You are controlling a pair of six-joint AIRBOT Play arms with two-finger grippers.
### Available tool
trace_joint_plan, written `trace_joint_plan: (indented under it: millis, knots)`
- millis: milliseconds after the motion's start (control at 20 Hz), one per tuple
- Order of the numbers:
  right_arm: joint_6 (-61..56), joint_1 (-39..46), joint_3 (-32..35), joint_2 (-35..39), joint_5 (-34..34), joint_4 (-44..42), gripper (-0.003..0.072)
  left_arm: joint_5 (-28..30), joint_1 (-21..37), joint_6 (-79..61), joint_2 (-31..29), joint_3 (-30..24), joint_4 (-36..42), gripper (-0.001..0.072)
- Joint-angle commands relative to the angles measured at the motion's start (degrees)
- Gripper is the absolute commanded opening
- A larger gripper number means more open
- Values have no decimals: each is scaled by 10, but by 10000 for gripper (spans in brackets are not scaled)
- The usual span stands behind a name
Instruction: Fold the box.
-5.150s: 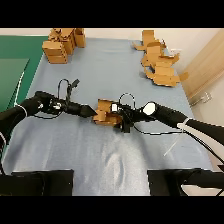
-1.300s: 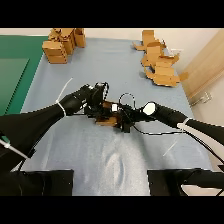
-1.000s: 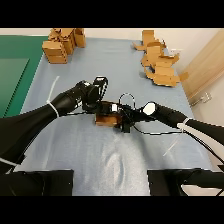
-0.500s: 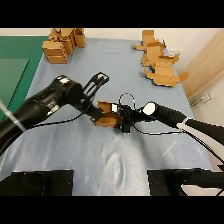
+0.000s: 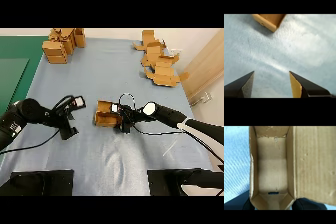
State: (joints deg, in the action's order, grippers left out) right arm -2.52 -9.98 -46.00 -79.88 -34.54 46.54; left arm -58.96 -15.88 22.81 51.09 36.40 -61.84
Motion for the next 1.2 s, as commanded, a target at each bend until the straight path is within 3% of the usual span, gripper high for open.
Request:
trace_joint_plan:
  millis: [0, 100, 250, 350, 450, 750, 900, 1150]
  knots:
    - [0, 0, 0, 0, -2, 0, 516, 52, 56, -319, 20, -48, 52, 669]
    - [0, 0, 0, 0, -2, 0, 516, 83, 51, -393, 45, -47, 99, 661]
    - [0, 0, 0, 0, -2, 0, 516, 147, 52, -519, 72, -47, 237, 663]
    - [0, 0, 0, 0, -2, 0, 516, 153, 52, -594, 101, -43, 346, 664]
    - [0, 0, 0, 0, -2, 0, 516, 128, 52, -614, 139, -30, 402, 663]
    - [0, 0, 0, 0, -4, 0, 516, 10, 53, -586, 261, 53, 425, 661]
    - [0, 0, 0, 0, -9, 0, 516, 3, 58, -577, 305, 80, 418, 661]
    - [0, 0, 0, 0, -10, 0, 516, -20, 67, -584, 325, 90, 400, 661]
